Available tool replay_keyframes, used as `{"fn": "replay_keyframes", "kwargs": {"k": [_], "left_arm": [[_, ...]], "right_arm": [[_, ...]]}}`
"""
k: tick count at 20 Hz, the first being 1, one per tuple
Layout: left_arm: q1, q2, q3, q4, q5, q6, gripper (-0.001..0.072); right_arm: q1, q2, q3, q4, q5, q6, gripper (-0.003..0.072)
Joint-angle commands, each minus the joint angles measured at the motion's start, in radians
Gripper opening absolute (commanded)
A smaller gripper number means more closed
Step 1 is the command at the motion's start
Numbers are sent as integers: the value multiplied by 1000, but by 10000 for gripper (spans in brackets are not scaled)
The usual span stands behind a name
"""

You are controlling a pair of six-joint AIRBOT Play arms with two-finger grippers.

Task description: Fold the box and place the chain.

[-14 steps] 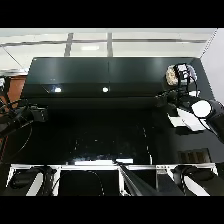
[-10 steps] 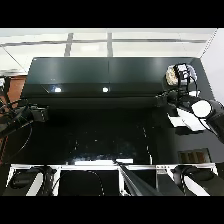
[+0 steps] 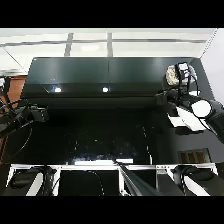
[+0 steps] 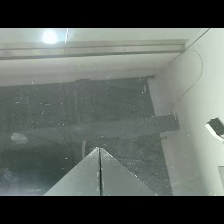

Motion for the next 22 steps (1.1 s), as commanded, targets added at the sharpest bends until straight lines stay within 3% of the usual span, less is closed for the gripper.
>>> {"fn": "replay_keyframes", "kwargs": {"k": [1,2,3,5,7,9,11,13,16,19,22], "left_arm": [[0,0,0,0,0,0,24],[0,0,0,0,0,0,24],[0,0,0,0,0,0,24],[0,0,0,0,0,0,25],[0,0,0,0,3,0,24],[0,0,0,-6,38,0,24],[0,0,-1,-7,71,0,24],[-1,0,-1,-14,82,0,24],[-1,0,-1,-14,79,0,24],[-2,0,-1,-45,79,0,24],[-1,0,0,-64,79,0,24]], "right_arm": [[-2,-7,0,26,-282,0,215],[-20,-20,0,27,-440,0,688],[-60,-40,0,31,-573,0,713],[-238,-75,2,109,-625,-10,713],[-516,-98,28,343,-494,-14,712],[-817,-149,108,375,-184,-13,712],[-1068,-262,249,227,184,13,712],[-1209,-390,399,76,442,23,712],[-1235,-565,595,-3,671,-166,711],[-1142,-725,759,-39,859,-331,710],[-1027,-789,820,-229,882,-379,703]]}}
